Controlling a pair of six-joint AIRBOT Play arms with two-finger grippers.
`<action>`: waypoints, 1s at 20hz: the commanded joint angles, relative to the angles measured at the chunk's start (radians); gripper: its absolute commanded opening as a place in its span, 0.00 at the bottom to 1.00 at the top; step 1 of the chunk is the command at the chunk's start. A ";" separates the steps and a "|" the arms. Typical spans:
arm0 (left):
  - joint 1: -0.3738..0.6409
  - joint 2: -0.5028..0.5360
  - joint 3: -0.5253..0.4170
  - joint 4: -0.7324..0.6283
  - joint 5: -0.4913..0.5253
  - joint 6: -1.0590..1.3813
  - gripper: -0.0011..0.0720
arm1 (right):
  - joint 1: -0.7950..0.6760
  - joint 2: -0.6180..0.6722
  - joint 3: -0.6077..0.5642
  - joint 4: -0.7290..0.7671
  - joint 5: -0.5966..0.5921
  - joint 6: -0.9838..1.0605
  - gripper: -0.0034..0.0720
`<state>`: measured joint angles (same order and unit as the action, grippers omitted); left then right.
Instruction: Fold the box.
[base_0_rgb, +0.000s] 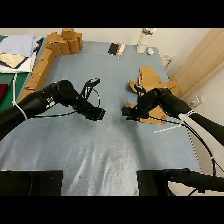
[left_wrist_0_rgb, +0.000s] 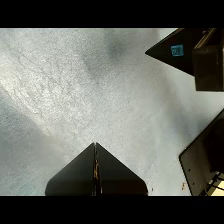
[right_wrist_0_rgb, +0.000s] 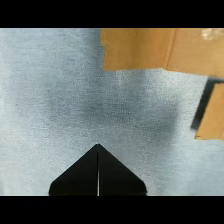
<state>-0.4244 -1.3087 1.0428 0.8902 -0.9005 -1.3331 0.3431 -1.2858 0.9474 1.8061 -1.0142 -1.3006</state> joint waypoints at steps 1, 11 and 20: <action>0.000 -0.001 0.001 0.000 0.000 0.000 0.03 | 0.001 -0.001 0.001 0.000 0.000 0.000 0.05; 0.000 -0.001 0.001 0.000 0.000 0.001 0.03 | 0.001 -0.001 0.001 0.000 0.001 0.000 0.05; 0.000 -0.004 0.001 0.000 0.063 0.000 0.03 | -0.076 -0.003 0.131 -0.418 -0.092 0.001 0.05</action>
<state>-0.4244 -1.3106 1.0428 0.8898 -0.8711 -1.3331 0.3134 -1.2881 1.0019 1.6829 -1.0149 -1.2995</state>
